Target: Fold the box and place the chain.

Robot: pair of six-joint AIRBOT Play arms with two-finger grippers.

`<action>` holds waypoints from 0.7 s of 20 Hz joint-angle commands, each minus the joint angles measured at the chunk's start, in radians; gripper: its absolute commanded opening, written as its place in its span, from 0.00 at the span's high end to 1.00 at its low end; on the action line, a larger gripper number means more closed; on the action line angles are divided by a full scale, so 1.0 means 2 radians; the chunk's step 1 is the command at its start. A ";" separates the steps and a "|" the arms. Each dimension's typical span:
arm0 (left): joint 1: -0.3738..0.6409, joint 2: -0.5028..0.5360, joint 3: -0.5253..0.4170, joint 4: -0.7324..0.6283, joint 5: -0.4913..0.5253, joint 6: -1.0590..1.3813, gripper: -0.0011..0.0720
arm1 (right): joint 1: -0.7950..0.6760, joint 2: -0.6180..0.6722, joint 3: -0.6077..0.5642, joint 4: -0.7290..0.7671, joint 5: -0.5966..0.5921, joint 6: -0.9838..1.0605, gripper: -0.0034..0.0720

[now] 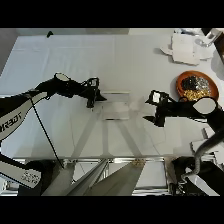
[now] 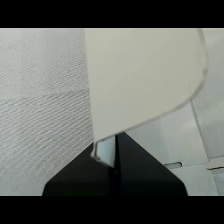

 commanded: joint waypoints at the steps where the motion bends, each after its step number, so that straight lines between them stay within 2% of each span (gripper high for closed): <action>1: 0.000 0.000 0.000 0.000 0.000 0.000 0.97 | 0.003 -0.002 0.000 0.002 0.007 0.003 0.03; 5: 0.000 0.000 0.000 0.000 0.000 0.000 0.97 | 0.056 -0.010 0.000 -0.003 -0.045 -0.022 0.03; 9: 0.000 0.000 0.000 0.000 0.000 0.000 0.97 | 0.063 -0.055 0.000 0.002 -0.051 -0.085 0.03; 14: 0.000 0.000 0.000 0.000 0.000 0.000 0.97 | 0.046 -0.129 0.000 0.080 -0.068 -0.178 0.03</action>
